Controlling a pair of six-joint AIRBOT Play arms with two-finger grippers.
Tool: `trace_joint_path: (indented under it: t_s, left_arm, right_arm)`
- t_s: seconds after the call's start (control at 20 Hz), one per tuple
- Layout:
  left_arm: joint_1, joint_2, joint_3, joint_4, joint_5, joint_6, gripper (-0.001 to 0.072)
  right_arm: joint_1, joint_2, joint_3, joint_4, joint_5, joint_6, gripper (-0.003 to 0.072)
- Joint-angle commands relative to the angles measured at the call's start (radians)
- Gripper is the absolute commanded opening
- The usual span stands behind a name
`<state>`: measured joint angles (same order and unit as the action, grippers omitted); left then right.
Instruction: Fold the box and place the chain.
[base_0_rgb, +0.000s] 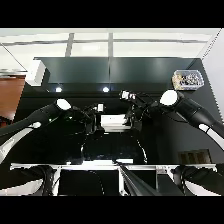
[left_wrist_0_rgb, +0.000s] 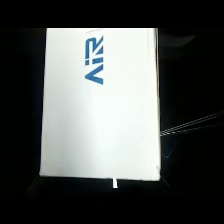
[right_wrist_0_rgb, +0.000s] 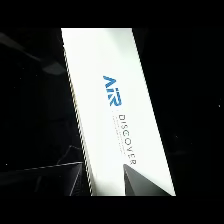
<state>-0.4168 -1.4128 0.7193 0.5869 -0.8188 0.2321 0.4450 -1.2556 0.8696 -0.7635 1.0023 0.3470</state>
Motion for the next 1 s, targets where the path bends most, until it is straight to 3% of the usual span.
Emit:
trace_joint_path:
  t_s: [0.0,0.95]
  left_arm:
    - [0.000,0.000,0.000,0.000,0.000,0.000,0.0422]
    - [0.000,0.000,0.000,0.000,0.000,0.000,0.0422]
  right_arm:
    - [0.000,0.000,0.001,0.000,0.014,0.026,0.0316]
    - [0.004,-0.037,0.000,-0.043,0.007,0.093,0.0297]
